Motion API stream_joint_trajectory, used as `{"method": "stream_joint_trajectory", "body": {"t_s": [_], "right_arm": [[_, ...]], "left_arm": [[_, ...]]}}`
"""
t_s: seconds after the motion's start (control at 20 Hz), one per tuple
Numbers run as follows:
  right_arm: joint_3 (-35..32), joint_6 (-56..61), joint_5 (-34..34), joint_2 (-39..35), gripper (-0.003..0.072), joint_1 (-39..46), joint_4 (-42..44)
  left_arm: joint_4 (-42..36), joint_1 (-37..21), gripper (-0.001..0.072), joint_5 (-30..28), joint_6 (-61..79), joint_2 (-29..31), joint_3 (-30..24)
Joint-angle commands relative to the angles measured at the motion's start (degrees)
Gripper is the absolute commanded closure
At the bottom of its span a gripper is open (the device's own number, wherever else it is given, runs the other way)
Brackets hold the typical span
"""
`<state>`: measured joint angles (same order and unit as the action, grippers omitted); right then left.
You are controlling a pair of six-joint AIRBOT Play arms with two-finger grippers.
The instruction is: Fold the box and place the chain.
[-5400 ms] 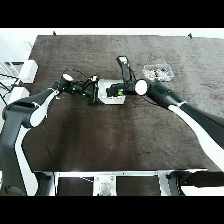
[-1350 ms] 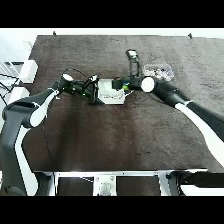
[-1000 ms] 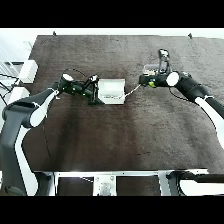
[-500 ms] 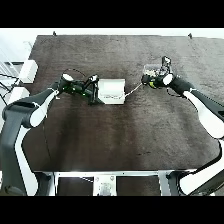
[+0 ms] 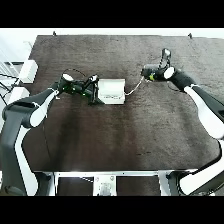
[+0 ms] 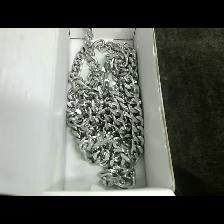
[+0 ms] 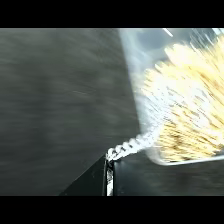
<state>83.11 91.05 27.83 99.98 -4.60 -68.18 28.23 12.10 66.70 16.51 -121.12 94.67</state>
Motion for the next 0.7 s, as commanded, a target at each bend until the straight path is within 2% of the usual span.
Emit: {"method": "stream_joint_trajectory", "body": {"t_s": [0.0, 0.15, 0.3, 0.65], "right_arm": [[0.28, -5.05, 6.49, -10.51, 0.0671, -2.40, 0.02], [0.28, -6.69, 9.81, -21.57, 0.0671, -6.03, -2.58], [0.24, -6.69, 12.37, -28.26, 0.0671, -9.57, -4.09], [-1.77, -6.62, 14.16, -30.88, 0.0671, -17.68, -4.04]], "left_arm": [[0.00, 0.00, 0.0346, -0.04, 0.02, -0.02, 0.02], [0.00, 0.00, 0.0346, -0.04, 0.02, -0.02, 0.02], [0.00, 0.00, 0.0346, -0.04, 0.00, -0.02, 0.02], [0.00, 0.00, 0.0346, -0.04, 0.00, -0.02, 0.02]]}}
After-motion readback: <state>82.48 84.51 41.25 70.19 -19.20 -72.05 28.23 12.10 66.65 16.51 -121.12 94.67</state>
